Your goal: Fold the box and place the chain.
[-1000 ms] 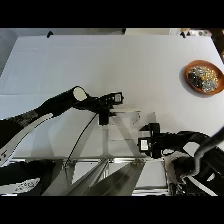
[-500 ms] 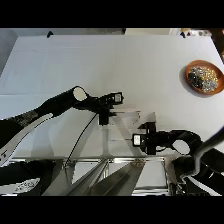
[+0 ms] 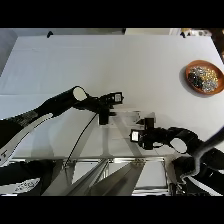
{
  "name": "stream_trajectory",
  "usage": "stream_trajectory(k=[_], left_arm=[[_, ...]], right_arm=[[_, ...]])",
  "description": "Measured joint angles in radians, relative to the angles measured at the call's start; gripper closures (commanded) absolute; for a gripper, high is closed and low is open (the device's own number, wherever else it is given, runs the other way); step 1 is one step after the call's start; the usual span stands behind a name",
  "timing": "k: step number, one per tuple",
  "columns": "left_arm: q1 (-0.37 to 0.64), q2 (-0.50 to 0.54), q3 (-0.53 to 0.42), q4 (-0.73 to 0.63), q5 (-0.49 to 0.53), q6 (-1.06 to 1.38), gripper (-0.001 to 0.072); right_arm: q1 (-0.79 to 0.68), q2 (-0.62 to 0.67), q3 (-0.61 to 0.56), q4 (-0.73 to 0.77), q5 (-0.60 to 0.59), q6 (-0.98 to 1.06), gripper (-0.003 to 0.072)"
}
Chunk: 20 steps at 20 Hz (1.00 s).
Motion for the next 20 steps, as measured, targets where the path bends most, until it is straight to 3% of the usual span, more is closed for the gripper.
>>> stream_trajectory(k=[8,20], left_arm=[[0.0,0.0,0.0,0.0,-0.003,-0.002,0.07],[0.0,0.0,0.0,0.0,-0.003,-0.002,0.07]], right_arm=[[-0.021,0.0,0.072,-0.026,-0.005,0.0,-0.0002],[-0.175,0.0,0.102,0.032,0.074,-0.032,-0.0002]])
